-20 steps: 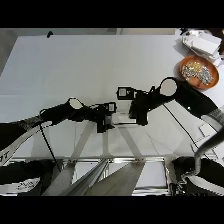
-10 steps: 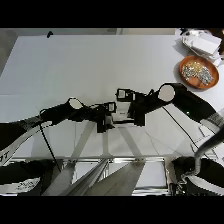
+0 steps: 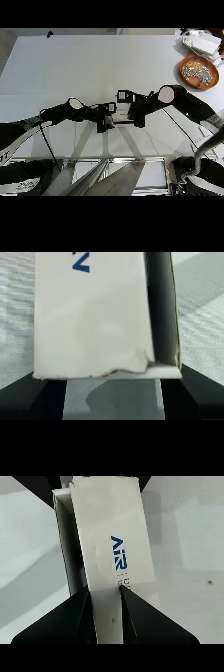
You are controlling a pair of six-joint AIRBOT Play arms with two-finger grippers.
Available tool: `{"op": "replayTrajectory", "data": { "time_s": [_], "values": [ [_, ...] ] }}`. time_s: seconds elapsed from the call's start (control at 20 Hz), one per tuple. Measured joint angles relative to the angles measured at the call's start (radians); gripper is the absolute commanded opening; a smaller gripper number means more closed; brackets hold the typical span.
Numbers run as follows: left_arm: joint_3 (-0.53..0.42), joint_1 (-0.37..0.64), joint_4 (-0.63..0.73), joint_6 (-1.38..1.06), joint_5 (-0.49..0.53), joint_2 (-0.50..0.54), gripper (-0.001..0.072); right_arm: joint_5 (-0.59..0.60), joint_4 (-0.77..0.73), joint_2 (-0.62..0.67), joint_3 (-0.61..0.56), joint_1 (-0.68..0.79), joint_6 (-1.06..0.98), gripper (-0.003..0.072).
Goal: Fold the box and place the chain.
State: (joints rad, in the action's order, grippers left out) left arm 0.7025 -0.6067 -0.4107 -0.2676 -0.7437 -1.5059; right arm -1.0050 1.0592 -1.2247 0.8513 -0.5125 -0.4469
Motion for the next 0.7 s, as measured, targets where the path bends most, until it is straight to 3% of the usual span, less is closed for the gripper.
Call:
{"op": "replayTrajectory", "data": {
  "time_s": [0.2, 0.3, 0.7],
  "values": [
    [0.000, 0.000, 0.000, -0.002, 0.000, 0.000, 0.0323, -0.026, 0.000, 0.000, -0.014, -0.012, 0.000, 0.0188],
    [0.000, 0.000, -0.001, -0.002, 0.000, 0.000, 0.0323, -0.031, -0.001, 0.000, -0.024, -0.018, -0.001, 0.0267],
    [0.000, 0.000, 0.003, 0.005, -0.003, 0.000, 0.0323, -0.008, 0.006, 0.050, -0.035, -0.023, -0.002, 0.0322]
  ]
}}
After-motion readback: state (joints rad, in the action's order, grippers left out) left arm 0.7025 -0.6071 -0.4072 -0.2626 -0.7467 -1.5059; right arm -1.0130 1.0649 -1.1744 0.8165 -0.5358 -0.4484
